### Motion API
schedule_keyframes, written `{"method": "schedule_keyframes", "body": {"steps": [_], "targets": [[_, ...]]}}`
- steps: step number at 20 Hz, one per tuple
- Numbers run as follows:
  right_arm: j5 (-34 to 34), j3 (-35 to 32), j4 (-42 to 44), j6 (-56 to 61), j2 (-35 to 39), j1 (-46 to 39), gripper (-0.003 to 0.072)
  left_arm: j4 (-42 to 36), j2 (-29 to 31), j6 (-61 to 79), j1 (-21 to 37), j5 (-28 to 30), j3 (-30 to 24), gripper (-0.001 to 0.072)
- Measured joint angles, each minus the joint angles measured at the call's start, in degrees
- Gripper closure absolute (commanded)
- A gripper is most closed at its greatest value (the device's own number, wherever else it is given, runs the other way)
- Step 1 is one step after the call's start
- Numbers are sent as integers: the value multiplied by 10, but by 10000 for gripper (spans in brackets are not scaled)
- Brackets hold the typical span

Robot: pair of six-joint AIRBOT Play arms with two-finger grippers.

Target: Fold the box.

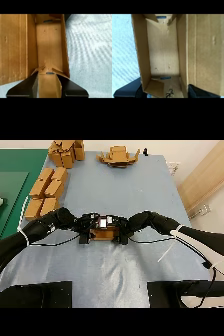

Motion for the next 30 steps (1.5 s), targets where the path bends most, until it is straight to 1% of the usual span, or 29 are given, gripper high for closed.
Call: {"method": "schedule_keyframes", "body": {"steps": [3, 4, 5, 6, 10, 15, 16, 17, 18, 27, 28, 29, 30], "targets": [[0, 0, 0, 1, 0, 0, 96, 0, 0, 0, 0, -2, 0, 342], [0, 0, 0, 1, 0, 0, 96, 0, 0, 0, 0, -1, 0, 393], [0, 0, 0, 1, 0, 0, 96, 0, 0, 0, 0, 2, 0, 508], [0, 0, 0, 2, 0, 0, 97, -1, 0, 0, 0, 8, 0, 534], [1, 0, 1, 2, 0, 0, 98, 0, 0, 0, 0, 25, 0, 535], [1, 0, 1, 2, 0, 0, 98, 1, 0, 0, 0, 32, 0, 531], [1, 0, 1, 2, 0, 0, 98, 1, 0, 0, 0, 31, 0, 507], [1, 0, 1, 2, 0, 0, 98, 1, 0, 1, 0, 28, 0, 365], [1, 0, 1, 2, 0, 0, 98, 2, 0, 2, 0, 22, 0, 341], [1, 0, 1, 2, 0, 0, 98, 1, 0, 4, 0, 14, 0, 342], [1, 0, 1, 2, 0, 0, 98, 1, 0, 4, 0, 14, 0, 385], [1, 0, 1, 2, 0, 0, 98, 1, 0, 4, 0, 15, 0, 519], [1, 0, 1, 2, 0, 0, 98, 2, 1, 4, 0, 19, 0, 606]]}}
